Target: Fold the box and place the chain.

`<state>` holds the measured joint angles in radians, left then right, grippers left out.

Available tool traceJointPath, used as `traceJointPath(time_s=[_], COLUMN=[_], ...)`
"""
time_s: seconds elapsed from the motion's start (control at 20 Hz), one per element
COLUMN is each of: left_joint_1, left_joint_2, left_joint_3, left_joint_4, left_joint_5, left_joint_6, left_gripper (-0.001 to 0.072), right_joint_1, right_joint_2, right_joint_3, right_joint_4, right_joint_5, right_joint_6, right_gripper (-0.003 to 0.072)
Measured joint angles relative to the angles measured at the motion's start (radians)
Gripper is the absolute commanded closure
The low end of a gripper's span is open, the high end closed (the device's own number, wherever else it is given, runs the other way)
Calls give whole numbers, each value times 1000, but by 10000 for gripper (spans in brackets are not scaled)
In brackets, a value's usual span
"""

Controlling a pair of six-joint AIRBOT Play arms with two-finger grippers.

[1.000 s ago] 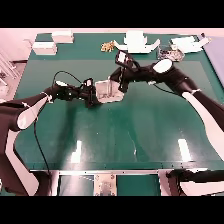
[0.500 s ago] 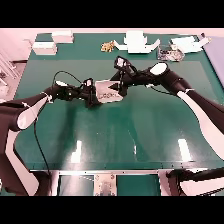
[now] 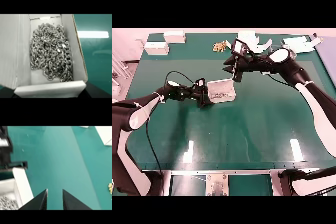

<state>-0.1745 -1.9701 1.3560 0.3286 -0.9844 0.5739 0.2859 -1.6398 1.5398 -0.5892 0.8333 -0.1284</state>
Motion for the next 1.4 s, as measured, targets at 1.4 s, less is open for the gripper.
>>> traceJointPath(time_s=[1.4], left_joint_1=[0], left_joint_2=[0], left_joint_3=[0], left_joint_4=[0], left_joint_5=[0], left_joint_6=[0], left_gripper=[85], right_joint_1=[-23], right_joint_2=[-166], right_joint_3=[28], right_joint_4=[-20], right_joint_5=[274], right_joint_6=[-56], right_gripper=[472])
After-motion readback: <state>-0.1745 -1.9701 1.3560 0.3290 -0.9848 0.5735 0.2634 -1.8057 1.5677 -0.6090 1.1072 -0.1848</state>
